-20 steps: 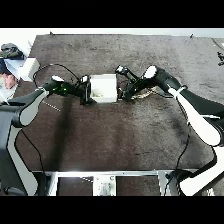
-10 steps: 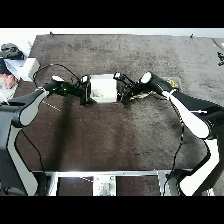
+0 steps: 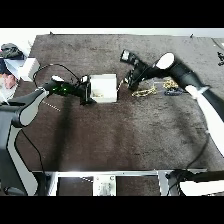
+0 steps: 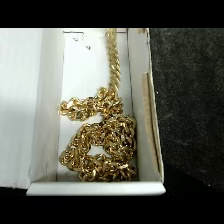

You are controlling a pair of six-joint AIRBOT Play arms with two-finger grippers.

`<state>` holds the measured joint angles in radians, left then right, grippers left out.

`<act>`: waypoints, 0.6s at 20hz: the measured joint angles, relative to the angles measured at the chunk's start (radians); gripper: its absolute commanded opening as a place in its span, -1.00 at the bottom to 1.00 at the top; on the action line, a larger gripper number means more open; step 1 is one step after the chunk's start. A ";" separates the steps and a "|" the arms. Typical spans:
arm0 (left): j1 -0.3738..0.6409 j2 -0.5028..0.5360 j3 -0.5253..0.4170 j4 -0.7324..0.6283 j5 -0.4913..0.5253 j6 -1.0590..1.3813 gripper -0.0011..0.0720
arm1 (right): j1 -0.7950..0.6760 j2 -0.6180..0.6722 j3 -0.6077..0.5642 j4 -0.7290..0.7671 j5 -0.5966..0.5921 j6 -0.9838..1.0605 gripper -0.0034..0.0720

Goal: Fold the box and place the chain.

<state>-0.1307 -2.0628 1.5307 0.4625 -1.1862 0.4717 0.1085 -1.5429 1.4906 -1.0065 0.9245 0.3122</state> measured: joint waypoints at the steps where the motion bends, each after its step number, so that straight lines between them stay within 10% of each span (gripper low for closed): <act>1: 0.000 0.000 0.000 0.000 0.000 0.000 0.14 | 0.011 0.037 0.024 0.000 -0.021 0.006 -0.94; 12: 0.000 0.000 0.000 0.000 0.000 0.000 0.14 | 0.192 0.108 0.312 0.001 -0.167 0.055 -0.94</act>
